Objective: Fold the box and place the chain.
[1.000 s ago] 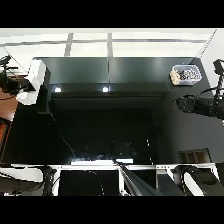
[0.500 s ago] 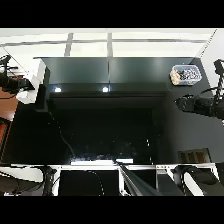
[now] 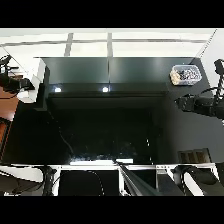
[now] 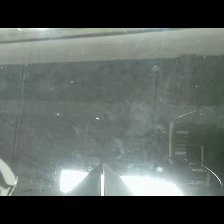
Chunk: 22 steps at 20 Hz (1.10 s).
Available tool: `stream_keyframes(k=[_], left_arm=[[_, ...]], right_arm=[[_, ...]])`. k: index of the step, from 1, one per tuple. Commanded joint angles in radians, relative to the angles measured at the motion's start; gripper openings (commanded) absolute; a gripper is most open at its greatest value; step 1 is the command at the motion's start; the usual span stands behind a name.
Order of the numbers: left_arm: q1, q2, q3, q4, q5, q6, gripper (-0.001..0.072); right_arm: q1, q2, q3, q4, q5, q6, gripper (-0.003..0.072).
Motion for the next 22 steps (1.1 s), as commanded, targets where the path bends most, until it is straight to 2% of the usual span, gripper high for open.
stream_keyframes(k=[1, 3, 4, 5, 6, 8, 10, 14, 15, 16, 17, 19, 20, 22], left_arm=[[-0.002, -0.014, 0.0, -0.008, 0.002, -0.002, 0.0296], [-0.01, -0.019, 0.0, -0.006, 0.008, -0.001, 0.0296], [-0.013, -0.019, 0.0, -0.003, 0.018, -0.001, 0.0368], [-0.018, -0.019, 0.0, -0.003, 0.029, -0.002, 0.0616], [-0.023, -0.019, 0.002, 0.0, 0.035, -0.002, 0.0713], [-0.033, -0.018, 0.031, 0.008, 0.026, -0.006, 0.0712], [-0.044, -0.013, 0.108, 0.008, -0.019, -0.012, 0.0712], [-0.072, 0.021, 0.359, -0.008, -0.16, -0.101, 0.0706], [-0.085, 0.037, 0.422, -0.008, -0.195, -0.154, 0.0615], [-0.101, 0.053, 0.481, -0.014, -0.238, -0.211, 0.0291], [-0.117, 0.071, 0.526, -0.044, -0.28, -0.23, 0.0018], [-0.166, 0.127, 0.56, -0.145, -0.32, -0.23, 0.0021], [-0.215, 0.173, 0.549, -0.142, -0.306, -0.243, 0.002], [-0.356, 0.283, 0.477, -0.084, -0.214, -0.249, 0.002]], right_arm=[[0.0, 0.0, 0.0, 0.0, 0.0, 0.005, 0.0011], [0.0, 0.0, 0.0, 0.0, 0.0, 0.007, 0.0011], [0.0, 0.0, 0.0, 0.0, 0.0, 0.007, 0.0011], [0.0, 0.0, 0.0, 0.0, 0.0, 0.007, 0.0012], [0.0, 0.0, 0.0, 0.0, 0.0, 0.008, 0.0011], [0.0, 0.0, 0.0, 0.0, 0.0, 0.011, 0.0011], [0.0, 0.0, 0.0, 0.0, 0.0, 0.011, 0.0012], [0.0, 0.0, 0.0, 0.0, -0.016, 0.01, 0.0011], [0.0, 0.0, 0.0, 0.0, -0.029, 0.01, 0.0011], [0.0, 0.0, 0.0, 0.006, -0.042, 0.011, 0.0011], [0.0, 0.0, 0.0, 0.047, -0.048, 0.011, 0.0012], [0.024, 0.0, 0.0, 0.108, -0.05, -0.051, 0.0011], [0.049, -0.002, 0.0, 0.07, -0.052, -0.088, 0.0011], [0.092, -0.013, 0.0, 0.022, -0.053, -0.083, 0.0011]])
